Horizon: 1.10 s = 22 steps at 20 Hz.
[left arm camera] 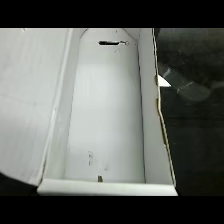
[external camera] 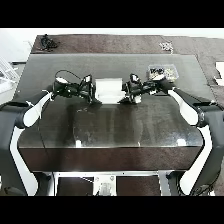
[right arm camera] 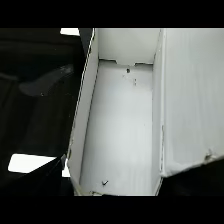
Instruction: Fold the box and place the chain.
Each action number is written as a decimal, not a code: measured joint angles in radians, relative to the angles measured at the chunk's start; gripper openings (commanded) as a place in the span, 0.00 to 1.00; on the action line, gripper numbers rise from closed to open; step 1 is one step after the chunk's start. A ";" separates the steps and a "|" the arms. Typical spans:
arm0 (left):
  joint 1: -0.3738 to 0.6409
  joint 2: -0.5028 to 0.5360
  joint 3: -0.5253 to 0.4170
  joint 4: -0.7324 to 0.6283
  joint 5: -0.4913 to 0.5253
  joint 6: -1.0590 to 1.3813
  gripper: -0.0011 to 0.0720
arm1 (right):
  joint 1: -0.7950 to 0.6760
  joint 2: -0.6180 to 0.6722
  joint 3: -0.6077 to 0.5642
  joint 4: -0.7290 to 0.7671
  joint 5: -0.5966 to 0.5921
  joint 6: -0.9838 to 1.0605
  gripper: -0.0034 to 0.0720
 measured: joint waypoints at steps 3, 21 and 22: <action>0.001 0.000 0.000 -0.001 0.002 -0.001 0.73 | -0.035 0.058 0.001 -0.073 0.015 0.051 0.95; 0.000 0.000 0.000 0.005 -0.038 -0.002 0.73 | 0.026 0.156 0.000 0.080 -0.106 0.194 0.06; 0.000 0.000 0.000 0.005 -0.039 -0.002 0.73 | 0.031 0.153 0.000 0.069 -0.149 0.198 0.06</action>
